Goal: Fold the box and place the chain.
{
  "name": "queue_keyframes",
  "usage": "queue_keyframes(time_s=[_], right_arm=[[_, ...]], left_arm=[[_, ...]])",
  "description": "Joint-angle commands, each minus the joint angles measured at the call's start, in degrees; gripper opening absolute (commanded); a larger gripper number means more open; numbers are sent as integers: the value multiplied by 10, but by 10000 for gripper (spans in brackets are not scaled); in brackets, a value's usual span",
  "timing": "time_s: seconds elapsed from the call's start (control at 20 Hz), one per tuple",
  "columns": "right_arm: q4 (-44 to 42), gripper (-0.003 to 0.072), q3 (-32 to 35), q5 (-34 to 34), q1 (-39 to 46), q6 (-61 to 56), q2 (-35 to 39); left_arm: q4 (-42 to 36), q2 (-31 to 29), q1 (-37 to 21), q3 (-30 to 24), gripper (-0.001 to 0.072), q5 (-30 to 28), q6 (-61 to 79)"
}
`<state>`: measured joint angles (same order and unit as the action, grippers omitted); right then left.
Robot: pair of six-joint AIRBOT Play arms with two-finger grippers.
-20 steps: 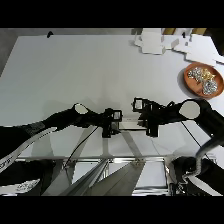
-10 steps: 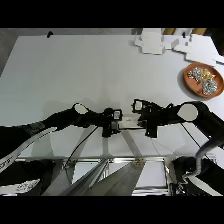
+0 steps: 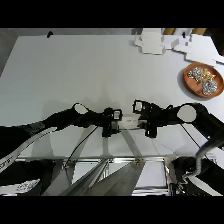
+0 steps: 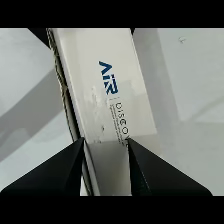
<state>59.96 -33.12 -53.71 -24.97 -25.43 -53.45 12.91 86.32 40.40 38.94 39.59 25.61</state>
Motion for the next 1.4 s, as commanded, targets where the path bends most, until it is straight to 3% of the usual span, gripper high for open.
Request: queue_keyframes(time_s=[0.0, 0.2, 0.75, 0.8, 0.95, 1.0, 1.35], right_arm=[[-10, 308, 0, -18, 0, 0, 0], [-35, 418, 0, -26, 0, 0, 0], [-82, 414, 0, -27, 0, 1, 29], [-83, 390, 0, -24, 0, 0, 29], [-91, 102, 0, -18, 0, 0, 20], [-91, 57, 0, -17, 0, 0, 13], [-89, 23, 0, -19, 0, 0, -30]], left_arm=[[0, 0, 0, 0, 271, 0, 0], [0, 0, 0, 0, 271, 1, 0], [0, 0, 0, 0, 271, 1, -1], [0, 0, 0, 0, 271, 0, 0], [0, 0, 0, 0, 271, 1, -1], [0, 0, 0, 0, 271, 0, -1], [0, 0, 0, 0, 271, 1, 0]])
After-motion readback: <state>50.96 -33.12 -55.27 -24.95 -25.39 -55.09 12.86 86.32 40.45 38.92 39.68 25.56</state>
